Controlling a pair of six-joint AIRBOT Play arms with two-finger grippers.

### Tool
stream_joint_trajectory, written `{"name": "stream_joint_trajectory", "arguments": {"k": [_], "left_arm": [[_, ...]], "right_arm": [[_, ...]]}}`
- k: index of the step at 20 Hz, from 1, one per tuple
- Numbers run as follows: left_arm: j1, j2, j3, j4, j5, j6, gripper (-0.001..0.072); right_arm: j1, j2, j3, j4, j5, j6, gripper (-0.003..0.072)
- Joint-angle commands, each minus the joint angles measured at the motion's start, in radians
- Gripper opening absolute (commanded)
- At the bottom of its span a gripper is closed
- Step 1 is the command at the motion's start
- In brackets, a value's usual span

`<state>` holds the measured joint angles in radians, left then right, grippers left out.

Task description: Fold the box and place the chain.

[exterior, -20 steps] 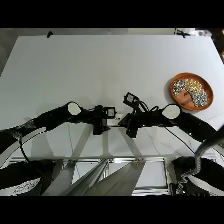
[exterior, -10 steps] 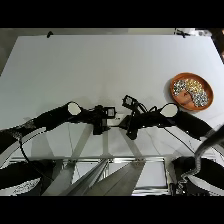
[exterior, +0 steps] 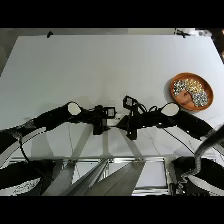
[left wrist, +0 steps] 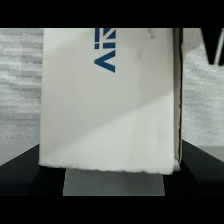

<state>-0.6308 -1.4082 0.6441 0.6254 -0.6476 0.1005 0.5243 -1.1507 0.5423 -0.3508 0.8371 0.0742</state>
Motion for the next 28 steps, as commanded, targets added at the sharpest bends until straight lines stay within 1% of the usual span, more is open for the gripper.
{"name": "stream_joint_trajectory", "arguments": {"k": [1, 5, 9, 12, 16, 19, 22, 24, 26, 28], "left_arm": [[0.000, 0.001, 0.000, 0.000, 0.000, 0.000, 0.0205], [0.000, 0.001, 0.000, 0.000, 0.000, 0.000, 0.0205], [0.000, 0.001, 0.000, 0.000, 0.000, 0.000, 0.0205], [0.000, 0.001, 0.000, 0.000, 0.000, 0.000, 0.0205], [0.000, 0.001, 0.000, 0.000, 0.000, 0.000, 0.0205], [0.000, 0.001, 0.000, 0.000, 0.000, 0.000, 0.0205], [0.000, 0.001, 0.000, 0.000, 0.000, 0.000, 0.0205], [0.000, 0.001, 0.000, 0.000, 0.000, 0.000, 0.0205], [0.000, 0.001, 0.000, 0.000, 0.000, 0.000, 0.0205], [0.000, 0.001, 0.000, 0.000, 0.000, 0.000, 0.0205]], "right_arm": [[-0.026, 0.018, 0.000, 0.014, -0.020, -0.032, 0.0008], [-0.069, -0.032, 0.000, 0.011, -0.039, -0.031, 0.0008], [-0.054, -0.103, 0.000, 0.002, -0.006, -0.031, 0.0008], [-0.030, -0.122, -0.001, -0.037, -0.002, -0.024, 0.0008], [-0.018, -0.126, -0.003, -0.031, 0.005, -0.022, 0.0009], [-0.018, -0.095, -0.002, -0.013, 0.003, -0.024, 0.0011], [-0.018, -0.029, 0.017, -0.008, -0.020, -0.022, 0.0011], [-0.022, 0.021, 0.047, -0.019, -0.017, 0.024, 0.0011], [-0.035, 0.081, 0.077, -0.069, -0.018, 0.116, 0.0011], [-0.054, 0.150, 0.101, -0.186, -0.018, 0.258, 0.0011]]}}
